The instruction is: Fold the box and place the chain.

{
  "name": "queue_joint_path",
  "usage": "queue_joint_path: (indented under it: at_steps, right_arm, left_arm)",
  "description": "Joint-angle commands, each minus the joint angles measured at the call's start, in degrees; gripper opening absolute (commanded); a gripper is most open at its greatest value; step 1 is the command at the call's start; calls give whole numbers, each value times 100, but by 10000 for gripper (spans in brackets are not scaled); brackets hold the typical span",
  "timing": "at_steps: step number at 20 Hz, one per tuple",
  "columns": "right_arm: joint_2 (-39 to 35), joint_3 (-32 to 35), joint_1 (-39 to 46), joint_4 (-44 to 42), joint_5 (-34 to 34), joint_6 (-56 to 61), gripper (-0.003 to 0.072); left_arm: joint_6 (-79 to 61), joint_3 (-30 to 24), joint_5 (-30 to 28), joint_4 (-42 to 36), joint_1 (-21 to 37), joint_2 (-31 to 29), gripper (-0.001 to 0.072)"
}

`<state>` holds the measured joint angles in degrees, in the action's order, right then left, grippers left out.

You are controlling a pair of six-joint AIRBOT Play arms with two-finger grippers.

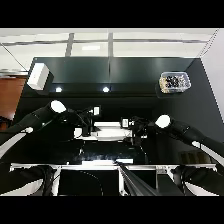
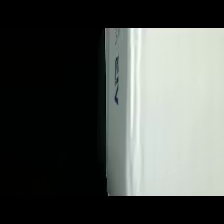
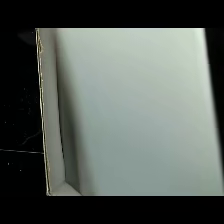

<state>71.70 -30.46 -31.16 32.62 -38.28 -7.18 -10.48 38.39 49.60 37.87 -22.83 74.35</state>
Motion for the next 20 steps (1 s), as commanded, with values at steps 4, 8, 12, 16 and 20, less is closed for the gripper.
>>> queue_joint_path:
  at_steps: [4,8,12,16,20]
  right_arm:
    - [2,0,-7,7,0,4,473]
    - [2,0,-7,26,-7,2,474]
    - [2,0,-9,26,-7,2,474]
    - [2,0,-9,26,-7,0,474]
    - [2,0,-9,26,-9,2,474]
  left_arm:
    - [2085,214,420,1665,693,-1117,676]
    - [4433,203,1189,2402,1460,-1816,196]
    - [4988,-151,3012,944,1384,-1808,30]
    - [4894,-859,1707,-1246,267,-1805,30]
    - [4192,-1038,-1690,-2479,-708,-1805,30]
